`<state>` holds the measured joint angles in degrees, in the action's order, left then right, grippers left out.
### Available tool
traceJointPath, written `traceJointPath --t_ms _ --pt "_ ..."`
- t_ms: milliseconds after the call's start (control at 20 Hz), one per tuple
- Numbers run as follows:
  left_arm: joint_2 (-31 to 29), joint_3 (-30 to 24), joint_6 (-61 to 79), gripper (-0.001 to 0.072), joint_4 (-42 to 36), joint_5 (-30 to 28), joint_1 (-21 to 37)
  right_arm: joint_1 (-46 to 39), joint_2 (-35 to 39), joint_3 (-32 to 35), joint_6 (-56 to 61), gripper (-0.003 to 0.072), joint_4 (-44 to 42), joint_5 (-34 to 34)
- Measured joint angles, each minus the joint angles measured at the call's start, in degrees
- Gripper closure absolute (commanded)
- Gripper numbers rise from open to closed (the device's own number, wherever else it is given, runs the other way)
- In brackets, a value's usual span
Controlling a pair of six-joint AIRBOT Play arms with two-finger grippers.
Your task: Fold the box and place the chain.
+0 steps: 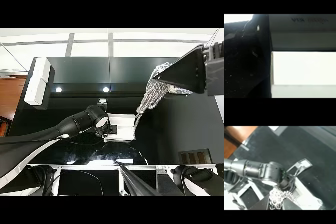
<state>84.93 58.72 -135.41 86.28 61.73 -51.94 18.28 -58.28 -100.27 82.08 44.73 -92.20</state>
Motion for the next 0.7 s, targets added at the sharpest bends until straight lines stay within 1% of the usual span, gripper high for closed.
traceJointPath --t_ms 350,550,700 --pt "0.0 0.0 0.0 0.0684 0.0 0.0 0.0 3.5 0.0 0.0 0.4 0.0681 -0.3 0.1" --pt "0.0 0.0 0.0 0.0684 0.0 0.0 0.0 3.9 0.0 0.0 2.0 0.0680 6.3 -2.2" --pt "0.0 0.0 0.0 0.0684 0.0 0.0 0.0 4.4 0.0 0.3 2.9 0.0681 8.3 -2.9"
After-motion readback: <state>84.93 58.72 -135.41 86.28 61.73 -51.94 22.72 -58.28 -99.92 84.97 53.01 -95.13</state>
